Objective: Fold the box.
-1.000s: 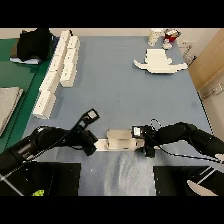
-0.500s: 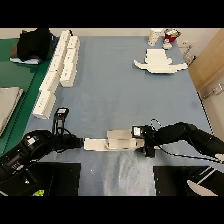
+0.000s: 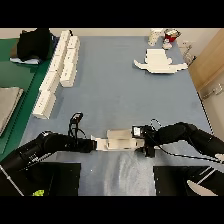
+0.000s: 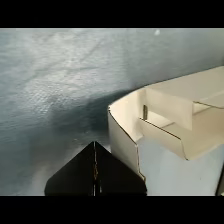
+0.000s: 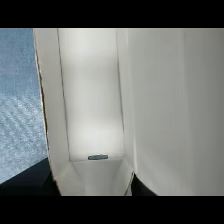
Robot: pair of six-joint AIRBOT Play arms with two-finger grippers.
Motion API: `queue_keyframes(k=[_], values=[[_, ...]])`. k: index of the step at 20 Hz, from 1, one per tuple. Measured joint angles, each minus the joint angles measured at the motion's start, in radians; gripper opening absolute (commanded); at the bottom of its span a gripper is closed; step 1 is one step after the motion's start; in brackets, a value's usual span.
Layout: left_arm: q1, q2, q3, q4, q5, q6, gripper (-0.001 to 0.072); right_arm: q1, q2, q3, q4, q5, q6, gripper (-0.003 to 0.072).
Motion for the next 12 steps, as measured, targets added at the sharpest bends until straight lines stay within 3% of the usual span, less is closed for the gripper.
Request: queue_keyframes(k=[7, 8, 9, 10, 12], values=[[0.0, -0.021, 0.058, -0.135, -0.009, 0.128, 0.0017, 0.0, 0.0, 0.0, 0.0, 0.0, 0.0, 0.0511], [0.0, -0.021, 0.062, -0.138, -0.012, 0.134, 0.0096, 0.0, 0.0, 0.0, 0.0, 0.0, 0.0, 0.0511], [0.0, -0.022, 0.064, -0.144, -0.011, 0.139, 0.039, 0.0, 0.0, 0.0, 0.0, 0.0, 0.0, 0.0511], [0.0, -0.022, 0.067, -0.145, -0.013, 0.14, 0.0452, 0.0, 0.0, 0.0, 0.0, 0.0, 0.0, 0.0511], [0.0, -0.023, 0.069, -0.145, -0.013, 0.143, 0.0452, 0.0, 0.0, 0.0, 0.0, 0.0, 0.0, 0.0511]])
